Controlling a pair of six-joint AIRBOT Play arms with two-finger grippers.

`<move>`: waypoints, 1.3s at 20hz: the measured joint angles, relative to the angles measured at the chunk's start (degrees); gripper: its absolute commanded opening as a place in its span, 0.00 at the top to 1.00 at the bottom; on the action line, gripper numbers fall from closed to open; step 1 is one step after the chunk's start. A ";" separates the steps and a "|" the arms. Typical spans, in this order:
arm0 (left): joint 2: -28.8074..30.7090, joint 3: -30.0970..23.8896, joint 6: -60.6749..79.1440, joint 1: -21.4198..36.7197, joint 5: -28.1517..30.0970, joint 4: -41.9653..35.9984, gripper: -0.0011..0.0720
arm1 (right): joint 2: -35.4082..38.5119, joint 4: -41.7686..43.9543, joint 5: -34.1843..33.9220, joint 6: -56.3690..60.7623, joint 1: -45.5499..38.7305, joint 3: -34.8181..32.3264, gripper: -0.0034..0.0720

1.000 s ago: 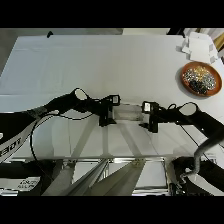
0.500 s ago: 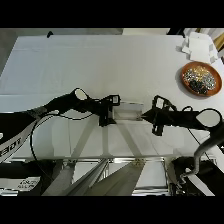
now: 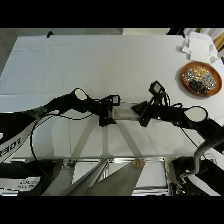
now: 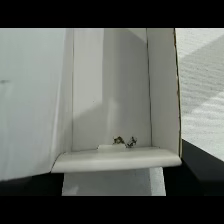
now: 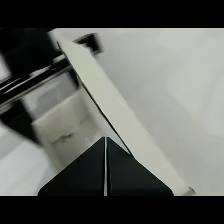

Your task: Fold the box and place the chain.

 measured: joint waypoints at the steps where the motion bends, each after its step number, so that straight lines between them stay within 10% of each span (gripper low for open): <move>1: 0.00 0.00 0.00 0.00 0.02 0.00 0.61 | -1.62 0.66 -2.60 1.09 0.15 0.46 0.94; 13: 0.00 0.00 -0.02 0.02 0.00 -0.04 0.61 | -12.02 -4.72 -11.43 14.78 0.57 1.92 0.94; 26: 0.00 0.00 0.04 0.02 0.00 0.02 0.61 | -7.23 -18.88 2.69 21.59 -1.16 11.47 0.94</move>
